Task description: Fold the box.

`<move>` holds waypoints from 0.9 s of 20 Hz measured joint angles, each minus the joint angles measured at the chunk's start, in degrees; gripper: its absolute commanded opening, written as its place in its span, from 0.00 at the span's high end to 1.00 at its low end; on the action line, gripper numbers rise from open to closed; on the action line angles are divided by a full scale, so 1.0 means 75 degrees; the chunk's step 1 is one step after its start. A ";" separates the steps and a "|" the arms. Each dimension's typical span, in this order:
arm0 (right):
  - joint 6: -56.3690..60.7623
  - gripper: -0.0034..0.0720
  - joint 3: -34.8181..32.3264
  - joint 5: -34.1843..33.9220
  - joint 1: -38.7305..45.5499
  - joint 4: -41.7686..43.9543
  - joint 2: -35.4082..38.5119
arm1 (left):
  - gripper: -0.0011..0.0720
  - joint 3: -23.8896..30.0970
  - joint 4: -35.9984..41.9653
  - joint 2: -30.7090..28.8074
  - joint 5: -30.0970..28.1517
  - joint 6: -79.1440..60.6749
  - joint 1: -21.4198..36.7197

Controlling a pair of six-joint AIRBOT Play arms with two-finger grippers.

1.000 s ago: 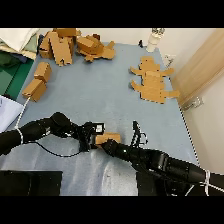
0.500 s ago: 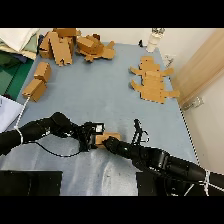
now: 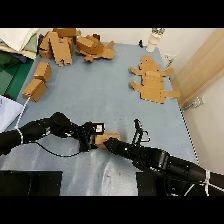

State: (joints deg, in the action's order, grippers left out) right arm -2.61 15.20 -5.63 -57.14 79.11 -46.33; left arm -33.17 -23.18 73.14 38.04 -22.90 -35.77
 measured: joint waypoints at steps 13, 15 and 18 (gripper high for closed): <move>0.0032 0.95 0.1093 -0.4462 0.0271 -0.2320 0.2535 | 0.55 0.0000 0.0003 0.0000 0.0000 0.0003 0.0000; 0.0131 0.95 0.1209 -0.5388 0.0289 -0.2812 0.3209 | 0.55 0.0000 0.0003 0.0000 -0.0006 0.0032 0.0003; 0.0207 0.95 0.1297 -0.6677 0.0306 -0.3276 0.3972 | 0.55 0.0000 -0.0006 -0.0105 -0.0154 0.0519 0.0017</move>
